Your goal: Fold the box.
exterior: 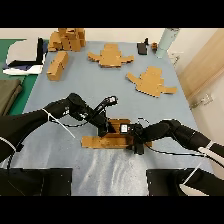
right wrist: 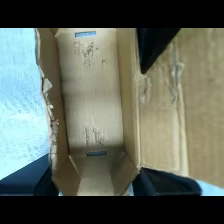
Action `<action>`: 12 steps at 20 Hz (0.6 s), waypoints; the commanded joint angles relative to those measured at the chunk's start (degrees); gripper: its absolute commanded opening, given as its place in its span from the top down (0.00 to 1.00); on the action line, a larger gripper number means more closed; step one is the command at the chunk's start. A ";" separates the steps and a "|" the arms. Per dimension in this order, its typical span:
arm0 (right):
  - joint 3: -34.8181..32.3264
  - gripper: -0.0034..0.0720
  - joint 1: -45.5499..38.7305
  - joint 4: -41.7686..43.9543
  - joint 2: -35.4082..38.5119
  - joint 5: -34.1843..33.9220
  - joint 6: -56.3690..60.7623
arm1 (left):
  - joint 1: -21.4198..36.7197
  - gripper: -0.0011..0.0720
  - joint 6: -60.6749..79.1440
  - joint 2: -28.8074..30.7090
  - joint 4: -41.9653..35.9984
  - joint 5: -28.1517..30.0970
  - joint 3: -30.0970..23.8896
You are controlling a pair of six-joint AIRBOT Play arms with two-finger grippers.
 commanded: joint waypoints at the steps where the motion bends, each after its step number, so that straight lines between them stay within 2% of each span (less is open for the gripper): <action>1: -0.02 0.27 0.00 0.11 -0.04 -0.52 -0.11 | 0.02 0.96 0.02 0.04 -0.04 0.17 0.00; 12: 0.00 0.25 0.74 -0.02 -0.04 -0.63 -0.09 | 0.00 0.96 0.02 0.04 -0.04 0.15 0.00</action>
